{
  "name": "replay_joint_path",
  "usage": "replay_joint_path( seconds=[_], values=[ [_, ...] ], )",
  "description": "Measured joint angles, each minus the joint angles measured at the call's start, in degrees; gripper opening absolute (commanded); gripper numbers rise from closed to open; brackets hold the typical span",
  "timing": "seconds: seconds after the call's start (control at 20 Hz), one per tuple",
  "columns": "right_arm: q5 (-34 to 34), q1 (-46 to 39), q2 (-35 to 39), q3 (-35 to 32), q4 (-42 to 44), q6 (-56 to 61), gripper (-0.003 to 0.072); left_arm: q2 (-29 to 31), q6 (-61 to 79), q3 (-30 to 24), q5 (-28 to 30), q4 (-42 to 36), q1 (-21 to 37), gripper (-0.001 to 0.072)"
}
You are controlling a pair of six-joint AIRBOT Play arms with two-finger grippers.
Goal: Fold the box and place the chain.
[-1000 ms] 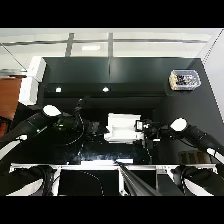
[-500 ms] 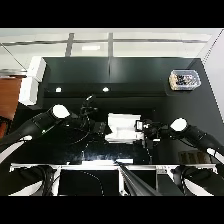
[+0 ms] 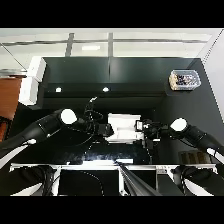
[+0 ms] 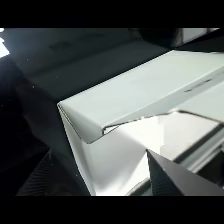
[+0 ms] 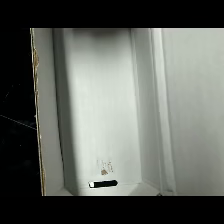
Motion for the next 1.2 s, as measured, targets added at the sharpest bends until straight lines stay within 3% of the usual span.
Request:
replay_joint_path(
  seconds=[0.2, 0.4, 0.55, 0.6, 0.7, 0.85, 1.2],
  values=[
    [-0.02, 0.00, 0.00, 0.00, 0.00, -0.02, 0.0235, 0.00, -10.34, 1.49, 2.08, 8.02, -3.82, 0.0685],
    [-0.02, 0.00, -0.02, 0.00, -0.02, -0.02, 0.0235, -0.61, -25.73, 5.01, 1.53, 22.05, -8.70, 0.0685],
    [-0.20, 0.00, -0.02, 0.00, -0.02, -0.02, 0.0235, -2.45, -35.26, 8.57, -2.32, 31.12, -11.98, 0.0591],
    [-0.22, 0.00, -0.02, 0.00, -0.02, -0.02, 0.0235, -3.19, -37.07, 9.60, -3.69, 32.83, -12.63, 0.0591],
    [-0.31, 0.00, 0.00, 0.00, -0.02, -0.02, 0.0235, -4.76, -39.76, 11.67, -6.43, 34.97, -13.57, 0.0589],
    [-0.37, 0.00, -0.02, 0.00, -0.02, -0.02, 0.0235, -6.47, -42.93, 14.16, -9.79, 36.63, -14.29, 0.0480],
    [-0.52, 0.00, 0.00, 0.00, -0.04, -0.02, 0.0235, -9.46, -48.98, 17.81, -14.05, 37.86, -15.91, 0.0478]
  ],
)
